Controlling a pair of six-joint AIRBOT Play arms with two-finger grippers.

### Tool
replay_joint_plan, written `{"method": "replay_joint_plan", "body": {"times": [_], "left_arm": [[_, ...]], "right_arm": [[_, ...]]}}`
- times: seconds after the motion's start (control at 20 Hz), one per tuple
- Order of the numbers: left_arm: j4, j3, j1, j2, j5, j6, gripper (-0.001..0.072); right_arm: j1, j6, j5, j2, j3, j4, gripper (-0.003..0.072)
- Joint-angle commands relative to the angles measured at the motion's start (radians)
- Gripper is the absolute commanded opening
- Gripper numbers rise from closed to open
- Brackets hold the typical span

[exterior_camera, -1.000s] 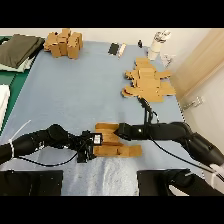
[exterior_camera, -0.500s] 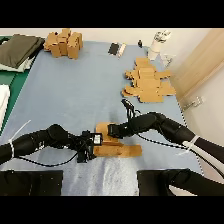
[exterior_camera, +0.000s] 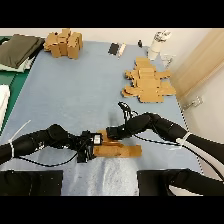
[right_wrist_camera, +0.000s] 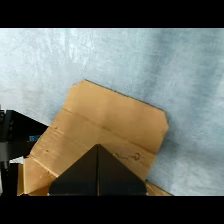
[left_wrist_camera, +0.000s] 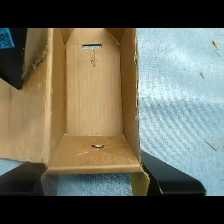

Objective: Fold the box.

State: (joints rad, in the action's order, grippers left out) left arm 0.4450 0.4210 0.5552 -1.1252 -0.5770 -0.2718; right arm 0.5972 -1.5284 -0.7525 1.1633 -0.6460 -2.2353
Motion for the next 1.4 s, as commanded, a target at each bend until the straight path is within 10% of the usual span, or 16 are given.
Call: {"method": "replay_joint_plan", "body": {"times": [0.0, 0.35, 0.65, 0.85, 1.0, 1.35], "left_arm": [[-0.004, 0.000, 0.000, 0.000, 0.000, 0.000, 0.0523], [-0.003, 0.000, 0.000, 0.000, 0.000, 0.000, 0.0523], [-0.003, 0.000, 0.000, 0.000, 0.000, 0.000, 0.0523], [-0.003, 0.000, 0.000, 0.000, 0.000, 0.000, 0.0523], [-0.003, 0.000, 0.000, 0.000, 0.000, 0.000, 0.0524], [-0.003, 0.000, 0.000, 0.000, 0.000, 0.000, 0.0523]], "right_arm": [[0.029, -0.001, -0.003, 0.010, -0.001, 0.014, 0.0001], [0.018, 0.002, -0.021, -0.044, -0.027, 0.080, 0.0001], [-0.073, 0.130, -0.274, -0.339, -0.108, 0.432, 0.0000], [0.037, -0.157, -0.443, -0.498, 0.021, 0.335, 0.0003], [0.127, -0.281, -0.459, -0.510, 0.153, 0.412, 0.0593], [0.136, -0.665, -0.120, -0.356, 0.196, 0.493, 0.0656]]}}
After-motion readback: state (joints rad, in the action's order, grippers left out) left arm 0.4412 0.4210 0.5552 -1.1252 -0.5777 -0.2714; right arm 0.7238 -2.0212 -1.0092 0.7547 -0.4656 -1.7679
